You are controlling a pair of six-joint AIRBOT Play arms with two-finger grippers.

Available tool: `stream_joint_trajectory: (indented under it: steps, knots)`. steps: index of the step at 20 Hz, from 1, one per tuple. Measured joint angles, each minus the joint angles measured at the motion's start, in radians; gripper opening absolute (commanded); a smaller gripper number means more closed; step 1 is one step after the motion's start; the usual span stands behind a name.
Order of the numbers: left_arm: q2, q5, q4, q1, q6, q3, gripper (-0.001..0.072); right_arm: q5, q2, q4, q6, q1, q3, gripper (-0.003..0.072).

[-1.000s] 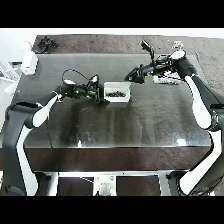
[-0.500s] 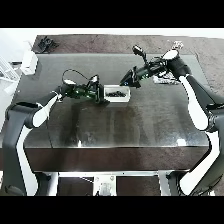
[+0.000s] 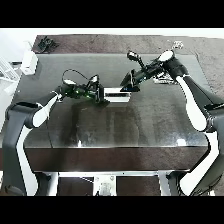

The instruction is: Fold the box and place the chain.

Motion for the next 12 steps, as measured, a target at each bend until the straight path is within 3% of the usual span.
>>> stream_joint_trajectory:
  steps: [12]
  knots:
    - [0.000, 0.000, -0.001, 0.000, 0.000, 0.000, 0.0477, -0.055, 0.000, -0.012, -0.023, 0.021, -0.049, 0.0452]
